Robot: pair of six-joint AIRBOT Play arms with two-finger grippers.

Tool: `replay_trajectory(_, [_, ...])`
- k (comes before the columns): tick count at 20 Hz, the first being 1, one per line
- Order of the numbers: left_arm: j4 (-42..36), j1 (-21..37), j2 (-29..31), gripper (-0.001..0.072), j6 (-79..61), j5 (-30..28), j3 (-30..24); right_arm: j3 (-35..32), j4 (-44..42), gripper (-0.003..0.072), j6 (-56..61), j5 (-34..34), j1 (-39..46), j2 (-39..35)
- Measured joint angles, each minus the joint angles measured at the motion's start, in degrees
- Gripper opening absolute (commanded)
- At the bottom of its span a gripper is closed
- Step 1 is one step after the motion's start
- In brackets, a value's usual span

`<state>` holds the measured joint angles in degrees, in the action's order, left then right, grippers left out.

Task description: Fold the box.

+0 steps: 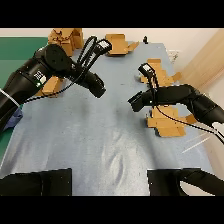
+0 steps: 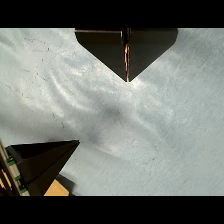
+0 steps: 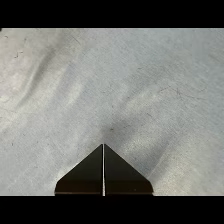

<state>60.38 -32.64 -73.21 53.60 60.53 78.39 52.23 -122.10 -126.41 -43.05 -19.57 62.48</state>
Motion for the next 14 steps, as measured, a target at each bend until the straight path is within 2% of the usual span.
replay_trajectory(8, [0.00, 0.00, 0.00, 0.0019, 0.00, 0.02, 0.00, 0.00, -0.70, 0.0010, 0.04, -0.04, 0.00, 0.00])
replay_trajectory(11, [0.02, 0.00, 0.00, 0.0019, -0.07, -0.11, 0.00, 0.57, -2.86, 0.0011, 5.53, -1.29, -0.02, -0.04])
replay_trajectory(14, [-0.24, -0.09, 0.00, 0.0019, -0.11, -0.61, 0.00, 4.68, -3.58, 0.0011, 13.16, -7.54, 1.53, -0.61])
